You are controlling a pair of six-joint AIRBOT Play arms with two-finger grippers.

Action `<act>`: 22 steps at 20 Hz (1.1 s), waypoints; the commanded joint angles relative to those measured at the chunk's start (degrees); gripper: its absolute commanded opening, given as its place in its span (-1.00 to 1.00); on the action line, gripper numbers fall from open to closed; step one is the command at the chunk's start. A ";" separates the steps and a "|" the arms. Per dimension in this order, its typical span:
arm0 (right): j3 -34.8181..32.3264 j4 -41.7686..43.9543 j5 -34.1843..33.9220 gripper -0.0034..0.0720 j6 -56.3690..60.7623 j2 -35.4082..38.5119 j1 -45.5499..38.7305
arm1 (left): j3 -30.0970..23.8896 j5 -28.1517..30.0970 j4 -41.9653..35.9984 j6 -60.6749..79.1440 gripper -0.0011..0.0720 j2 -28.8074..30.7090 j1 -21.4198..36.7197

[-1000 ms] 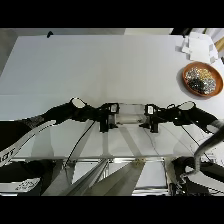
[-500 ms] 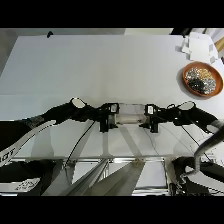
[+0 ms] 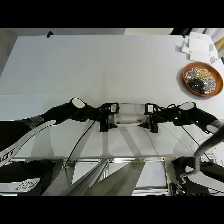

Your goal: Fold the box and place the chain.

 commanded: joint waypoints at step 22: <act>0.07 -19.89 1.01 0.96 19.87 7.61 -0.13 | -0.02 -0.15 0.00 -0.02 -0.61 -0.02 -0.04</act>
